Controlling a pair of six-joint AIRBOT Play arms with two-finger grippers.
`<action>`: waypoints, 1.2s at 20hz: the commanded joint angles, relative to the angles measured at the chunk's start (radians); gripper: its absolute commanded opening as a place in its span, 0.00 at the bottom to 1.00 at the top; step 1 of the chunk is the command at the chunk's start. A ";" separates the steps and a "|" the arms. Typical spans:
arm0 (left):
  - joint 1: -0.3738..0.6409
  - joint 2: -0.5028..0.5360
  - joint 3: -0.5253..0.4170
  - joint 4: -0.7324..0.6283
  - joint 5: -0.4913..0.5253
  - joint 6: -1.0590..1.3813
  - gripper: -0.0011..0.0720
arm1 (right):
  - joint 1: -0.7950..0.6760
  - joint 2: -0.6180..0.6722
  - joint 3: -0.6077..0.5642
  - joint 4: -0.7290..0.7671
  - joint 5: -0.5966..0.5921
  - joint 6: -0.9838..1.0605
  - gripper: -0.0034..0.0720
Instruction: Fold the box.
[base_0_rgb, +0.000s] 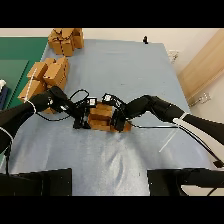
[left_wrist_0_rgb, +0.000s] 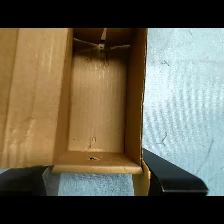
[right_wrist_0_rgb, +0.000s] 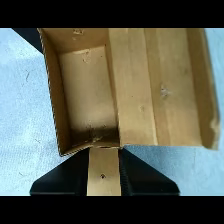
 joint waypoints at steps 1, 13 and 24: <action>0.001 0.000 0.000 -0.001 0.001 0.000 0.32 | 0.001 -0.023 0.000 0.061 0.003 -0.089 0.40; 0.001 0.000 0.000 -0.001 0.001 0.000 0.33 | 0.001 -0.044 0.000 0.077 0.017 -0.111 0.85; 0.001 0.000 0.000 -0.001 0.000 -0.001 0.33 | -0.066 0.084 -0.001 -0.115 -0.142 0.272 0.05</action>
